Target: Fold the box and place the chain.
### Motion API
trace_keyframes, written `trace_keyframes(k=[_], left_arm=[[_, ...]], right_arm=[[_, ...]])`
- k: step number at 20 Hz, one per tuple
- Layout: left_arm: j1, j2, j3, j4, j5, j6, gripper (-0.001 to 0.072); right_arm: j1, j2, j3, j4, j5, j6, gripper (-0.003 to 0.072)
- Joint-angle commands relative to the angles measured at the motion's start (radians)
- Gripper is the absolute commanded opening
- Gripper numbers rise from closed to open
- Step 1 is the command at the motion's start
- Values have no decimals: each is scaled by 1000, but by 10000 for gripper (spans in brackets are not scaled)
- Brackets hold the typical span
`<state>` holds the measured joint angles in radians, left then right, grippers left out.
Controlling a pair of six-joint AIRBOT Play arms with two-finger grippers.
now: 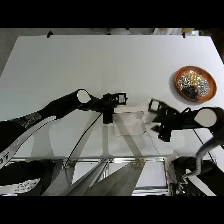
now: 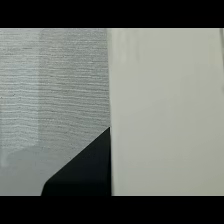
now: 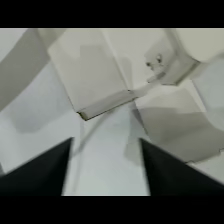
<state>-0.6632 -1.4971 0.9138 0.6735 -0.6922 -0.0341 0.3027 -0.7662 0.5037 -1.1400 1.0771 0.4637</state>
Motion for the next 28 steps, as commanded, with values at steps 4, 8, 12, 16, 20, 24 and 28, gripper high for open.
trace_keyframes(k=[4,8,12,16,20,24,28], left_arm=[[1,-1,0,0,0,1,9],[1,-1,0,0,0,0,9],[1,-1,0,0,0,0,9],[1,-1,0,0,0,0,9],[1,-1,0,0,0,0,9],[1,-1,0,0,0,0,9],[1,-1,0,0,0,0,9]], right_arm=[[117,-1,-82,-93,-262,-77,698],[234,-1,-171,-95,-407,-73,698],[313,-1,-248,-96,-531,-72,698],[320,-1,-267,-152,-555,-73,697],[320,-1,-267,-167,-630,-73,697],[260,-1,-251,-156,-631,-80,697],[185,-1,-170,-127,-554,-81,696]])
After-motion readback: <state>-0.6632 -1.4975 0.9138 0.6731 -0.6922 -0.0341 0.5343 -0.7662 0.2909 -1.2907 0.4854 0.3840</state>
